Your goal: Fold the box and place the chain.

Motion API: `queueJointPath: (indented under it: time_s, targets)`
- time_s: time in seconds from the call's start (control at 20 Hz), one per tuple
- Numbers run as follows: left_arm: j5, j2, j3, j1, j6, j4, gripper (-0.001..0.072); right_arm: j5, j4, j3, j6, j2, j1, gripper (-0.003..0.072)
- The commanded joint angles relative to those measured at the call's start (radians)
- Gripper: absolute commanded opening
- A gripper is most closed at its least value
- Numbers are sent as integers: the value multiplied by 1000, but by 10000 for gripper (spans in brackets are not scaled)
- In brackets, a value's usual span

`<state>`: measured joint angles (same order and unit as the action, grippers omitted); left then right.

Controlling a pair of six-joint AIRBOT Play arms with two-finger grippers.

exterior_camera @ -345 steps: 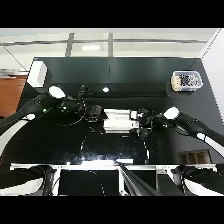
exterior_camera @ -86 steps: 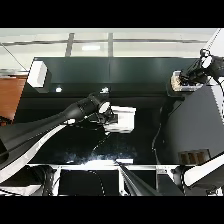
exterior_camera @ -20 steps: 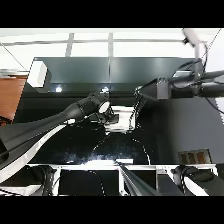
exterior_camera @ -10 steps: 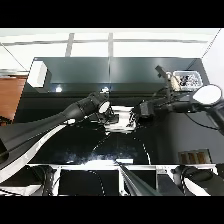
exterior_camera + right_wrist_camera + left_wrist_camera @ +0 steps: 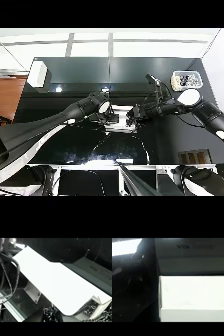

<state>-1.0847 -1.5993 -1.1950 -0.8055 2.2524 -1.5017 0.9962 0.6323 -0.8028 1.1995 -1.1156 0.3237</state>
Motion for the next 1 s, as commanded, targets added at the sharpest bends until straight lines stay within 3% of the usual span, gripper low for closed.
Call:
queueJointPath:
  time_s: [0.0,0.1,0.15,0.2,0.35,0.55,0.7,0.75,0.8,0.95]
  targets:
    - [3,0,0,1,0,0,29,-5,9,1,0,-5,2,9]
    - [3,0,0,1,0,0,30,-5,9,0,-1,-5,0,40]
    - [2,0,0,1,0,0,29,6,9,-3,-1,-4,-10,237]
    - [2,0,0,1,0,0,29,42,13,-14,-1,-2,-36,361]
    - [2,0,0,1,0,0,30,169,69,-41,-29,58,-180,361]
    - [2,0,0,1,0,0,29,208,346,42,-116,216,-330,360]
    - [2,0,0,1,0,-1,29,55,271,254,-232,242,-299,364]
    - [2,0,0,1,0,-1,30,-39,244,314,-262,242,-268,631]
    - [3,0,0,1,0,-1,30,-120,240,354,-319,242,-229,720]
    - [3,0,0,1,0,-1,30,-271,287,407,-532,219,-101,720]
